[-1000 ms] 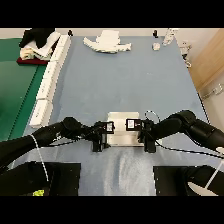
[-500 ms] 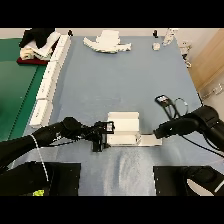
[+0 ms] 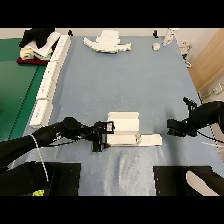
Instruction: Fold the box.
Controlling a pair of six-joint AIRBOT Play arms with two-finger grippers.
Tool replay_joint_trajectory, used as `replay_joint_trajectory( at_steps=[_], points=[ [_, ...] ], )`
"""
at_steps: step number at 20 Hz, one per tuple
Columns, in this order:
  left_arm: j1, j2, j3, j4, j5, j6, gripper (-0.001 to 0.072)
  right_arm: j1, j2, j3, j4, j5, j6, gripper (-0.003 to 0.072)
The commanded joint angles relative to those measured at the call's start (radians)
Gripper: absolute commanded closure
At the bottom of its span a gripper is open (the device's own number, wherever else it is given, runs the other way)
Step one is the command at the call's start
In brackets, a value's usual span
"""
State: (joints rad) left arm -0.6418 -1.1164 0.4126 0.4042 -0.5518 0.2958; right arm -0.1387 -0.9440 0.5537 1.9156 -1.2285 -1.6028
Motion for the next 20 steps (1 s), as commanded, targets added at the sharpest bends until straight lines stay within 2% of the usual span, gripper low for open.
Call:
replay_joint_trajectory(
  at_steps=[1, 6, 12, 17, 20],
  points=[
    [0.000, 0.000, 0.001, 0.000, 0.000, 0.000, 0.0212, -0.055, -0.075, -0.001, 0.111, -0.041, -0.113, 0.0684],
    [0.000, 0.000, 0.001, 0.000, 0.000, 0.000, 0.0212, -0.055, -0.159, -0.008, 0.187, -0.067, -0.216, 0.0685],
    [0.000, 0.000, 0.001, 0.000, 0.000, 0.000, 0.0212, -0.055, -0.166, -0.101, 0.351, -0.092, -0.343, 0.0685],
    [0.000, 0.000, 0.001, 0.000, 0.000, 0.000, 0.0212, -0.052, -0.164, -0.110, 0.446, -0.096, -0.389, 0.0686],
    [0.000, 0.000, 0.001, 0.000, 0.000, 0.000, 0.0212, -0.034, -0.164, -0.110, 0.450, -0.089, -0.389, 0.0685]
  ],
)
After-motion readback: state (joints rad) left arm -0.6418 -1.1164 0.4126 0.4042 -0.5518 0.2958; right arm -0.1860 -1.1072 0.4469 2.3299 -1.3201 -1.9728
